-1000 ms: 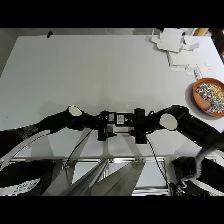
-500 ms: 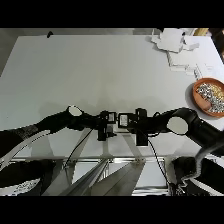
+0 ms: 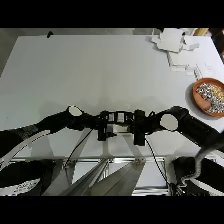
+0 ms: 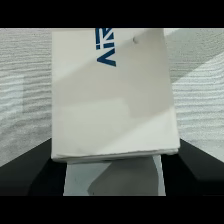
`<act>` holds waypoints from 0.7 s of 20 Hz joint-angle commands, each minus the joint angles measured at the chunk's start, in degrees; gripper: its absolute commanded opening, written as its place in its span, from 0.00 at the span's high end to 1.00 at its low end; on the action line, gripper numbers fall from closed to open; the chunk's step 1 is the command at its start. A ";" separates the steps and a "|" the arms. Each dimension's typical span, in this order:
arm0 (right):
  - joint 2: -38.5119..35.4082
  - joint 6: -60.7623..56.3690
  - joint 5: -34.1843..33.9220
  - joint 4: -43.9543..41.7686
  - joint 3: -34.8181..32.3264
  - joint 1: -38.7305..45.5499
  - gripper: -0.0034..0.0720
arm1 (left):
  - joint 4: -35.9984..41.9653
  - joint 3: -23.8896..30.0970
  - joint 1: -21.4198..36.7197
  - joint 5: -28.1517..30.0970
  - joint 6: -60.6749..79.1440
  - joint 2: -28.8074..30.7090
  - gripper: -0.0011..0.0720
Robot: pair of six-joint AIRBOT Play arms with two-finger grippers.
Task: Fold the box and place the chain.
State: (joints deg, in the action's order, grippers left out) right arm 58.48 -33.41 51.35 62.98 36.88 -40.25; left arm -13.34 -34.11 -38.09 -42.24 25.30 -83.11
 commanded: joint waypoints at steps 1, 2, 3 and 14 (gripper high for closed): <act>1.86 -0.55 1.79 0.11 -0.09 -0.04 0.93 | 0.00 -0.02 0.02 0.00 0.00 0.02 0.78; 2.58 -0.68 1.79 -0.13 -0.15 -0.04 0.93 | 0.00 -0.02 0.02 0.02 0.00 0.02 0.78; 3.39 -0.68 1.75 -0.44 -0.28 -0.04 0.93 | 0.00 -0.02 0.02 0.00 0.00 0.02 0.78; -9.07 -23.10 4.94 15.98 3.76 0.44 0.93 | 0.00 -0.02 0.02 -0.04 0.00 0.02 0.78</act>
State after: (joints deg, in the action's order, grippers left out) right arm 54.74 -43.88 54.52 68.51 39.09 -40.10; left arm -13.28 -34.11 -38.09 -42.33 25.12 -83.11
